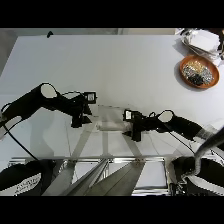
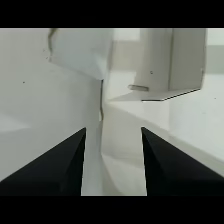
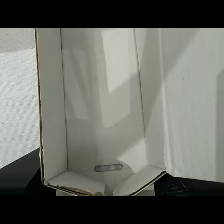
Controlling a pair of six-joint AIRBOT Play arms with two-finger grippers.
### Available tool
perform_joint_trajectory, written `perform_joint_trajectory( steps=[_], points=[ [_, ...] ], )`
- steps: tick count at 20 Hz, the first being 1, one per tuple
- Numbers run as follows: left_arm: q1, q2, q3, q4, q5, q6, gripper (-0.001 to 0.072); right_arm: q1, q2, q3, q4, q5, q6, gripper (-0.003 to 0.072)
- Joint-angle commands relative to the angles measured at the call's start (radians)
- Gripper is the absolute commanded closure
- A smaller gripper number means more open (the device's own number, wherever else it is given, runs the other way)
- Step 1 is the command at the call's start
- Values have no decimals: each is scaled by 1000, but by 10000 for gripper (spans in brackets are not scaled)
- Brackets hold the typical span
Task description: Fold the box and place the chain.
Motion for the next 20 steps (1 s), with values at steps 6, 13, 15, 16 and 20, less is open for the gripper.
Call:
perform_joint_trajectory(
  steps=[6,13,15,16,20],
  points=[
    [-21,-54,-30,22,143,56,316,0,1,0,0,0,0,393],
    [-62,-53,-95,21,267,156,318,0,1,0,0,0,0,393],
    [-68,-51,-95,21,268,156,318,0,1,0,0,0,0,393],
    [-68,-46,-95,21,267,156,318,0,1,0,0,0,0,393],
    [-68,0,-95,16,238,180,318,0,1,0,0,0,0,393]
  ],
)
